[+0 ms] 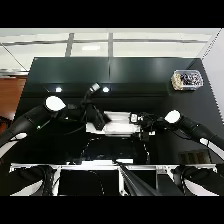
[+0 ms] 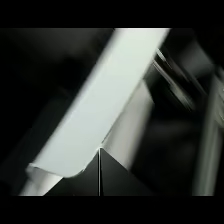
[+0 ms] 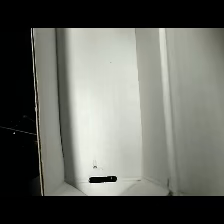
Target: Fold the box and place the chain.
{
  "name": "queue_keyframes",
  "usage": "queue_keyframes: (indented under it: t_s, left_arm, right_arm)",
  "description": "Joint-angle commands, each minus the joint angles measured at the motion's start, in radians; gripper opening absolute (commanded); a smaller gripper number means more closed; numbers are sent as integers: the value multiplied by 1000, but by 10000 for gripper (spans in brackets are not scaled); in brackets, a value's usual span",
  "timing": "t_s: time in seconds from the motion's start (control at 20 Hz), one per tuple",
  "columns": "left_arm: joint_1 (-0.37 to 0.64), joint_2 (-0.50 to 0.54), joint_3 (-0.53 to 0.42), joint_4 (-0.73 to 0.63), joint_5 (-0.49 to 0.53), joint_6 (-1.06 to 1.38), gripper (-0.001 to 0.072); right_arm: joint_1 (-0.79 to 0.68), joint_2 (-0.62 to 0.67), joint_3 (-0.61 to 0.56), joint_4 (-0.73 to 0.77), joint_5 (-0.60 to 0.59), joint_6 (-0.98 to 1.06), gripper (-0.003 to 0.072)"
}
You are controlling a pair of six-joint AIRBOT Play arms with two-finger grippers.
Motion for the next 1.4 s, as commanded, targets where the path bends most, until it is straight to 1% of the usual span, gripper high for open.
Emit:
queue_keyframes:
  t_s: [0.0,0.1,0.25,0.3,0.4,0.45,0.5,0.6,0.65,0.7,0.8,0.85,0.9,0.95,1.0,1.2,1.3,1.35]
  left_arm:
    - [-12,-38,-31,-113,352,23,31]
    - [-6,-87,-29,-44,333,22,31]
    - [-6,-156,-22,30,195,23,31]
    - [-6,-169,-20,39,159,23,31]
    - [13,-167,-14,37,142,21,31]
    - [38,-157,0,38,117,21,31]
    - [69,-138,17,39,69,21,30]
    - [145,-65,44,60,-55,21,29]
    - [187,-10,42,76,-100,21,29]
    - [225,40,30,93,-141,18,30]
    - [288,120,-40,92,-201,56,34]
    - [294,136,-73,104,-241,145,113]
    - [289,140,-100,120,-266,230,376]
    - [272,138,-126,122,-237,310,713]
    - [253,137,-140,137,-194,345,709]
    - [123,119,-142,367,-37,395,708]
    - [50,115,-141,463,43,423,708]
    - [21,115,-142,488,92,423,708]
  right_arm:
    - [1,0,0,0,1,-2,470]
    - [1,0,0,0,2,-1,471]
    - [1,0,0,3,4,-1,471]
    - [1,0,0,3,4,-1,471]
    - [1,0,0,3,5,-1,471]
    - [1,0,0,3,8,-1,471]
    - [1,0,0,3,8,-1,471]
    - [1,0,0,3,8,-1,471]
    - [1,0,0,3,7,-1,471]
    - [0,0,0,3,6,-1,471]
    - [1,0,0,4,8,-1,471]
    - [1,0,0,4,8,-1,471]
    - [1,0,0,4,8,-1,471]
    - [1,0,0,4,8,-1,470]
    - [1,0,0,4,8,-1,471]
    - [1,0,0,4,8,-1,471]
    - [1,0,0,4,8,-1,471]
    - [1,0,0,4,8,-1,471]
